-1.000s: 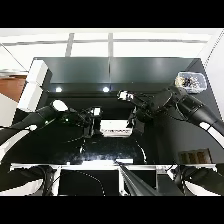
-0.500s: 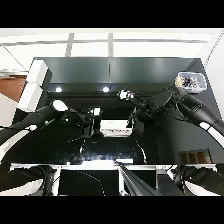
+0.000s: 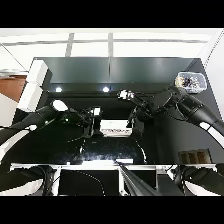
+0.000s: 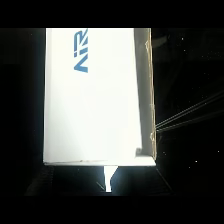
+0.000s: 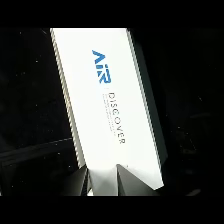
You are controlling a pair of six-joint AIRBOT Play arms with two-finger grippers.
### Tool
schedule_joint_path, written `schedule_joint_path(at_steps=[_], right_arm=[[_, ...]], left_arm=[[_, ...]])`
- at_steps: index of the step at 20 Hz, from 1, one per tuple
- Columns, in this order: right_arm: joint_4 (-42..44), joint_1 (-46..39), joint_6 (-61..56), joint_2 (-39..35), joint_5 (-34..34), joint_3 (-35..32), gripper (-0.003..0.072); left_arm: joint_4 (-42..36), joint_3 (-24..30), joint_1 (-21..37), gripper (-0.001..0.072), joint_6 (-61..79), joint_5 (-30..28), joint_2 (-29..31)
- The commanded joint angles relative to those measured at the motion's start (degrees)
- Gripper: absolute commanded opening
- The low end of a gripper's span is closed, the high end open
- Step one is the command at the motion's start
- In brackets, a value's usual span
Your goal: Fold the box and place the chain.
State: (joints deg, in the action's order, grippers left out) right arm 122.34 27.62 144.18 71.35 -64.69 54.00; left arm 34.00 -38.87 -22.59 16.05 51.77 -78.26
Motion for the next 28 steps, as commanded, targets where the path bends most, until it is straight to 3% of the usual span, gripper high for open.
schedule_joint_path(at_steps=[1, 7, 8, 9, 28], right_arm=[[-0.1, 0.0, -0.7, 0.0, -0.3, 0.0, 0.0208], [-1.4, 0.0, -1.8, 0.0, -1.2, 0.0, 0.0209], [-1.9, 0.0, -2.4, 0.0, -1.1, 0.0, 0.0284], [-2.4, 0.1, -3.0, 0.0, -1.1, 0.0, 0.0287], [-4.0, 3.6, -4.3, 0.0, 0.7, -0.2, 0.0285]], left_arm=[[0.0, 0.0, 0.0, 0.0486, 0.0, 0.0, 0.0], [0.0, 0.0, 0.0, 0.0486, 0.0, 0.0, 0.0], [0.0, 0.0, 0.0, 0.0486, 0.0, 0.0, 0.0], [0.0, 0.0, 0.0, 0.0486, 0.0, 0.0, 0.0], [0.5, 0.0, -0.3, 0.0486, 0.0, -0.1, 0.0]])
